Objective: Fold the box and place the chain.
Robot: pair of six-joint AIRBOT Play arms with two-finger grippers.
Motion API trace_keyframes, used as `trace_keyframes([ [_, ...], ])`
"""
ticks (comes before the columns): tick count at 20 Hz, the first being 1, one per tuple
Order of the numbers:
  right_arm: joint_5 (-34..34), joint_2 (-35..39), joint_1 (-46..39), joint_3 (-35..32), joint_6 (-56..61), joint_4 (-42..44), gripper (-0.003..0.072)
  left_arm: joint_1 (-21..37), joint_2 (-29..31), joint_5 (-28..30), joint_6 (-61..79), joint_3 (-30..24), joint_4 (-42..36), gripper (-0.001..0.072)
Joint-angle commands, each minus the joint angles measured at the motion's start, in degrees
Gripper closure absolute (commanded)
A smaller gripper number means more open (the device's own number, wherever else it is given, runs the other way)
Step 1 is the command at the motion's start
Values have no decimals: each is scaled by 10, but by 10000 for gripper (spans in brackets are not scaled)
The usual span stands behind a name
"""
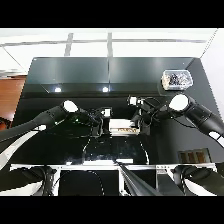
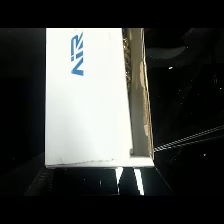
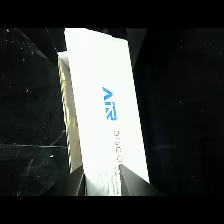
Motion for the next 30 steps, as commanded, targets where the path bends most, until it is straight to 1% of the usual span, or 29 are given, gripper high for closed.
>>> trace_keyframes([
  [1,7,0,0,0,0,0,456,0,0,0,0,0,0,315],
  [4,14,0,0,0,0,0,454,0,0,0,0,0,0,315],
  [5,15,0,0,0,0,0,416,0,0,0,0,0,0,315],
  [20,24,0,0,0,0,-7,415,0,0,0,0,0,0,315],
  [26,21,0,0,-21,0,-7,414,0,0,0,0,0,0,315],
  [30,20,0,0,-23,0,-10,415,0,0,0,0,0,0,315],
])
